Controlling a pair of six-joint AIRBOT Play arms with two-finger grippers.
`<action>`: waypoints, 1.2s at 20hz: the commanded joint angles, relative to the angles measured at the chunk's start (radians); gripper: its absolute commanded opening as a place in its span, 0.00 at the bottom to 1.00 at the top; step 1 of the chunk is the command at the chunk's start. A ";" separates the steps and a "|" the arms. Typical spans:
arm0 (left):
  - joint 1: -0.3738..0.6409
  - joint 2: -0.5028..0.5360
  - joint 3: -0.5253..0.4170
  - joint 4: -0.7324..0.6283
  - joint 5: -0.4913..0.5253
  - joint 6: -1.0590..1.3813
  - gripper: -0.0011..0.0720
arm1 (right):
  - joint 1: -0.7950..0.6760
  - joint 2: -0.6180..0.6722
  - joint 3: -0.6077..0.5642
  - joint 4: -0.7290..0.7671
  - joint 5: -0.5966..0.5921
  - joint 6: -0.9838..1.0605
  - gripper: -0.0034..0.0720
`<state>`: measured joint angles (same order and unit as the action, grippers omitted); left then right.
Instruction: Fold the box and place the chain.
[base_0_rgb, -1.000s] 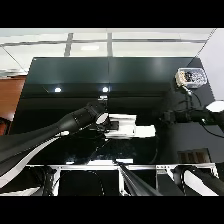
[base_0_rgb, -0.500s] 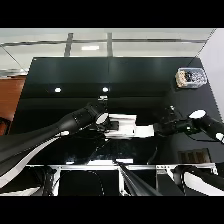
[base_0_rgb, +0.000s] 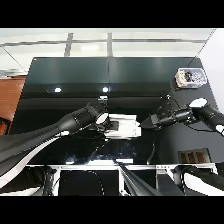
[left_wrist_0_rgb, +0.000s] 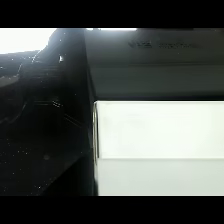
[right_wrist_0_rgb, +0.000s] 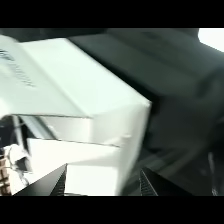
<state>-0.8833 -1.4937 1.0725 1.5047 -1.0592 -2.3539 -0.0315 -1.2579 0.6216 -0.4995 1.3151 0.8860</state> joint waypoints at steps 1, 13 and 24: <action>0.000 0.000 0.001 0.000 0.000 0.000 0.05 | 0.051 0.000 0.016 0.042 0.024 0.011 0.73; 0.000 0.000 0.001 0.000 0.003 0.000 0.05 | 0.170 0.000 0.016 -0.023 -0.112 0.109 0.69; 0.000 0.000 0.001 0.001 0.003 0.000 0.05 | 0.462 0.000 0.124 -0.415 -0.360 0.499 0.69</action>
